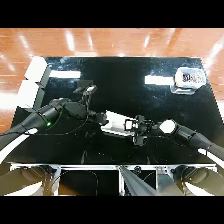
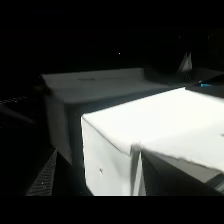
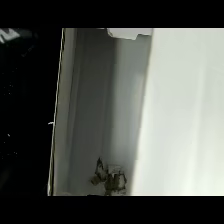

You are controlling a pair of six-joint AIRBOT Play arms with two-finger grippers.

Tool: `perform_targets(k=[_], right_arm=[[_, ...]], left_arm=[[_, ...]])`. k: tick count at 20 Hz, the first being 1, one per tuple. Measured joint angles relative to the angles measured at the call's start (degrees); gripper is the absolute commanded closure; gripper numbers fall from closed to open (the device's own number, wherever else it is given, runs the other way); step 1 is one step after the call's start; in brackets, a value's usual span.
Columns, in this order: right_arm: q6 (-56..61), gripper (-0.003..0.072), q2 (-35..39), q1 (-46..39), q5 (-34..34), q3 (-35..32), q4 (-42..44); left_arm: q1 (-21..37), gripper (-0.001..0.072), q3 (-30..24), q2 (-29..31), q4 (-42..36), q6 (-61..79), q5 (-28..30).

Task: Fold the box and place the chain.

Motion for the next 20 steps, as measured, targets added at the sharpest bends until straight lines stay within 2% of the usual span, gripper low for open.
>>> perform_targets(k=[4,10,20], right_arm=[[0.0,0.0057,0.0,0.0,0.0,0.0,0.0],[-0.2,0.0057,0.0,0.0,-0.1,0.0,0.0],[-0.4,0.0057,0.0,0.1,-0.4,0.0,-0.3]], left_arm=[[-2.0,0.0078,0.0,0.0,1.0,-2.2,-2.1],[-4.9,0.0078,0.0,0.1,7.7,-7.4,-3.4],[-1.4,0.0078,0.0,4.0,10.3,-5.3,-0.3]])
